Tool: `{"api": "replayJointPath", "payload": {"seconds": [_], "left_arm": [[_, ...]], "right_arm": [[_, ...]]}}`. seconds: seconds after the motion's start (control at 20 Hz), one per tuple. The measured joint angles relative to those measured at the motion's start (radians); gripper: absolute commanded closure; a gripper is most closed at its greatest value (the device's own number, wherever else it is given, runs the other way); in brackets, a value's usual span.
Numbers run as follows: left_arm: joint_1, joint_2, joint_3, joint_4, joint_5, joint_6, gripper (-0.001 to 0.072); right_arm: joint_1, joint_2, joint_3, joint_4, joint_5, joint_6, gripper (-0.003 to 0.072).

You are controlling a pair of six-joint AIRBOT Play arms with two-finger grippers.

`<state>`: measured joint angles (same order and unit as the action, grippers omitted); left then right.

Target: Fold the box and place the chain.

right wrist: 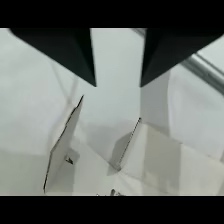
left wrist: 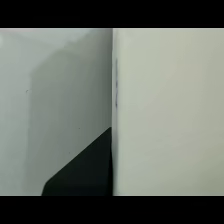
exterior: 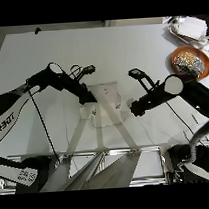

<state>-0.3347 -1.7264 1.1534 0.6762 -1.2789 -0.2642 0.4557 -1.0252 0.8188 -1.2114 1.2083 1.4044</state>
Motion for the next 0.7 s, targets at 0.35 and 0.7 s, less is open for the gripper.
{"api": "replayJointPath", "payload": {"seconds": [0.35,0.7], "left_arm": [[-0.099,0.045,-0.03,-0.018,0.143,0.082,0.0714],[-0.136,0.317,-0.266,-0.068,0.404,0.25,0.0703]], "right_arm": [[0.0,0.097,-0.002,-0.099,0.084,0.035,0.024],[0.0,0.107,-0.002,-0.117,0.028,0.035,0.024]]}}
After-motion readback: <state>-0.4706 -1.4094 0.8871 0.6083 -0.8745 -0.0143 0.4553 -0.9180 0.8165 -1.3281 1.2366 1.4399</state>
